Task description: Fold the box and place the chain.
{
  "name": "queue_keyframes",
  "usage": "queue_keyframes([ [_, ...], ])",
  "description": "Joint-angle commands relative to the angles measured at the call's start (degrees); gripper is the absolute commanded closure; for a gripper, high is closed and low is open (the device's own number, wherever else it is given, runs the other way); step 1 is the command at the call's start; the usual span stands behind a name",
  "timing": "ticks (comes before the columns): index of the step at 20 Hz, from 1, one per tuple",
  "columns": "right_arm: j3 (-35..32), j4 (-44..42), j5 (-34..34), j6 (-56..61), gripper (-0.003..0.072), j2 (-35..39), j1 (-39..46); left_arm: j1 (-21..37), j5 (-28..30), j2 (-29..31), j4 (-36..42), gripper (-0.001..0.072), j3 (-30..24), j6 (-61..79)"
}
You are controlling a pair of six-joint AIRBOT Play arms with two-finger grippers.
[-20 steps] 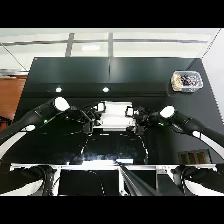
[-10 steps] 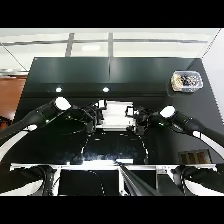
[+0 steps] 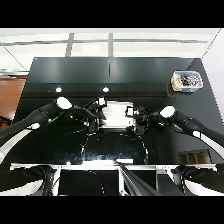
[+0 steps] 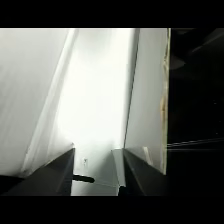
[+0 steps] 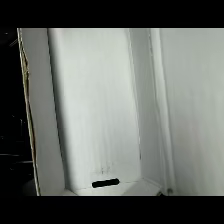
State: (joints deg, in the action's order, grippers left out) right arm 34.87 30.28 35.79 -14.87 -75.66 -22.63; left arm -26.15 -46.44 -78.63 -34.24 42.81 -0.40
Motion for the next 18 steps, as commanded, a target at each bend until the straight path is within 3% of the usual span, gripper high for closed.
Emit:
queue_keyframes([
  [1,0.0,0.0,0.0,0.1,0.0276,0.0,0.0,0.0,-0.3,-0.1,0.2,0.0342,0.0,0.0],
  [2,0.0,0.0,0.0,0.1,0.0276,0.0,0.0,-0.1,-0.5,-0.1,0.2,0.0529,0.0,0.0],
  [3,0.0,0.0,0.0,0.1,0.0276,0.0,0.0,-0.1,-0.5,-0.1,0.3,0.0498,0.0,0.0],
  [4,0.0,0.0,0.0,0.1,0.0276,0.0,0.0,0.0,-0.5,-0.1,0.3,0.0360,0.0,0.0],
  [5,0.0,0.0,0.0,0.1,0.0276,0.0,0.0,0.0,-0.6,-0.1,0.2,0.0369,0.0,0.0],
  [6,0.0,0.0,0.0,0.1,0.0276,0.0,0.0,0.2,-0.7,0.1,0.1,0.0569,0.1,-0.2],
  [7,0.0,0.0,0.0,0.1,0.0276,0.0,0.0,0.8,-1.8,0.4,-1.4,0.0684,0.6,-0.7],
  [10,0.0,0.0,0.0,0.1,0.0276,0.0,0.0,3.6,-3.3,4.7,-8.0,0.0685,1.9,-16.7],
  [15,0.0,0.0,0.0,0.1,0.0276,0.0,0.0,10.4,-3.6,15.6,-30.6,0.0685,1.9,-47.9],
  [18,0.0,0.0,0.0,0.1,0.0276,0.0,0.0,17.9,-4.9,16.1,-32.3,0.0682,0.8,-71.2],
])
